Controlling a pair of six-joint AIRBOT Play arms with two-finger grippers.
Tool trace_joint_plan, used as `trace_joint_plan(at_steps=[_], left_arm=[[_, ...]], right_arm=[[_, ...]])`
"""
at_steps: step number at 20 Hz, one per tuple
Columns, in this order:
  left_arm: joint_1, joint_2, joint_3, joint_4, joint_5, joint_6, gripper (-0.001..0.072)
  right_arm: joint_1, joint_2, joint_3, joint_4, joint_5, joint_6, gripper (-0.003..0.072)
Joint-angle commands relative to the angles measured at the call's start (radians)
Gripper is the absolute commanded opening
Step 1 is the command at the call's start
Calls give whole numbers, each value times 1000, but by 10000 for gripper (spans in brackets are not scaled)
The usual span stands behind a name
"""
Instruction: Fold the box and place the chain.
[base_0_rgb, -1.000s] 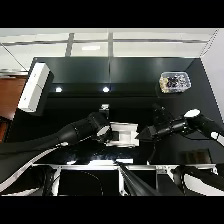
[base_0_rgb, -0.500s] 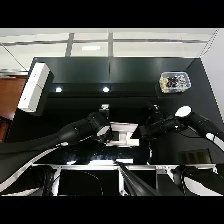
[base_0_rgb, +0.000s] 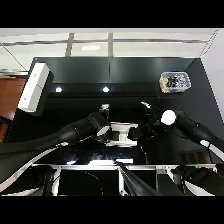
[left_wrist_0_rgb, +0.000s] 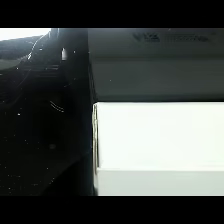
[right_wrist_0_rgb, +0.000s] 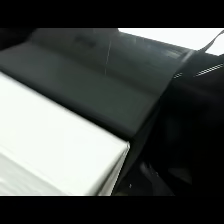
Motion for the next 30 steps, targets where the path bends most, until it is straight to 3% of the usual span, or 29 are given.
trace_joint_plan(at_steps=[1,3,5,7,8,11,13,19,20,21,27,28,29,30], left_arm=[[1,0,0,0,0,0,28],[1,0,0,0,0,0,28],[1,0,0,0,0,0,28],[1,0,0,0,0,0,28],[1,0,0,0,0,0,28],[1,0,0,0,0,0,28],[1,0,0,0,0,0,28],[1,0,0,0,6,0,28],[1,0,0,0,13,0,28],[1,0,0,0,20,0,28],[1,0,0,0,23,0,28],[1,0,0,0,23,0,28],[1,0,0,0,23,0,28],[1,0,0,0,23,0,28]], right_arm=[[78,3,46,-205,-22,216,677],[98,3,53,-238,-16,286,677],[120,3,54,-243,-17,325,493],[162,3,58,-284,0,380,492],[195,3,66,-337,17,435,451],[311,3,106,-584,58,656,451],[356,3,121,-653,74,761,451],[359,-18,122,-589,146,866,450],[358,-29,122,-563,142,869,429],[358,-40,122,-540,129,869,350],[349,-68,122,-496,90,888,347],[346,-69,122,-496,90,888,296],[342,-69,122,-496,90,883,92],[342,-69,122,-496,84,876,10]])
